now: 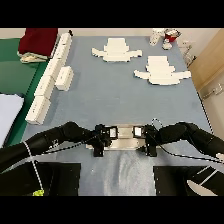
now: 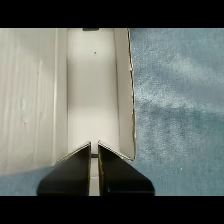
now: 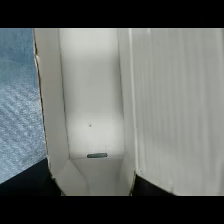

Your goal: Fold the box.

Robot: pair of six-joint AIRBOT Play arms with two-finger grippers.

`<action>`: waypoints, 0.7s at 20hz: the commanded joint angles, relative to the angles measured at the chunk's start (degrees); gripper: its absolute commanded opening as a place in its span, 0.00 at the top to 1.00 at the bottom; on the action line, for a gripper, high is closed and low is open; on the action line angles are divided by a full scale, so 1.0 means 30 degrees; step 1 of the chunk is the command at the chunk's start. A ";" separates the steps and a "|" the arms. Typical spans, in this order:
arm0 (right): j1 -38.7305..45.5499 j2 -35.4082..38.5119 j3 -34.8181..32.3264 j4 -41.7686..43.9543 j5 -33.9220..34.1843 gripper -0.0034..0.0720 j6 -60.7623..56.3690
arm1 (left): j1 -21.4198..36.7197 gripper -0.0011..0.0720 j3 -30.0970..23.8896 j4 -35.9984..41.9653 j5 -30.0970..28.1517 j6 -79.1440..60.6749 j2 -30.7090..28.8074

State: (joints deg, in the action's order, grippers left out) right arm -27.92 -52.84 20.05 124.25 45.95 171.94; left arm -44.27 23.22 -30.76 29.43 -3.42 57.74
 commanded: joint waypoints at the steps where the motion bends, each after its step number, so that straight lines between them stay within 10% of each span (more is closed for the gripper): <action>1: -0.0007 0.0022 0.0000 0.0000 -0.0007 0.32 0.0000 | -0.0015 0.47 -0.0007 0.0131 -0.0109 0.0146 0.0036; 2: -0.0007 0.0015 0.0000 0.0000 0.0000 0.32 0.0000 | -0.0015 0.34 -0.0007 0.0146 -0.0117 0.0153 0.0036; 6: -0.0007 0.0015 0.0000 0.0000 -0.0007 0.32 0.0000 | -0.0015 0.34 -0.0007 0.0197 -0.0102 0.0160 0.0036; 7: -0.0007 0.0015 0.0000 0.0000 -0.0007 0.32 0.0000 | -0.0015 0.51 -0.0007 0.0189 -0.0109 0.0510 0.0036; 8: -0.0007 0.0022 0.0000 0.0000 0.0000 0.32 -0.0007 | -0.0007 0.93 0.0000 0.0051 -0.0095 0.1064 0.0022; 14: -0.0007 0.0015 0.0000 0.0000 -0.0007 0.32 0.0000 | 0.0342 0.97 0.0335 -0.6419 0.1100 1.2801 -0.1129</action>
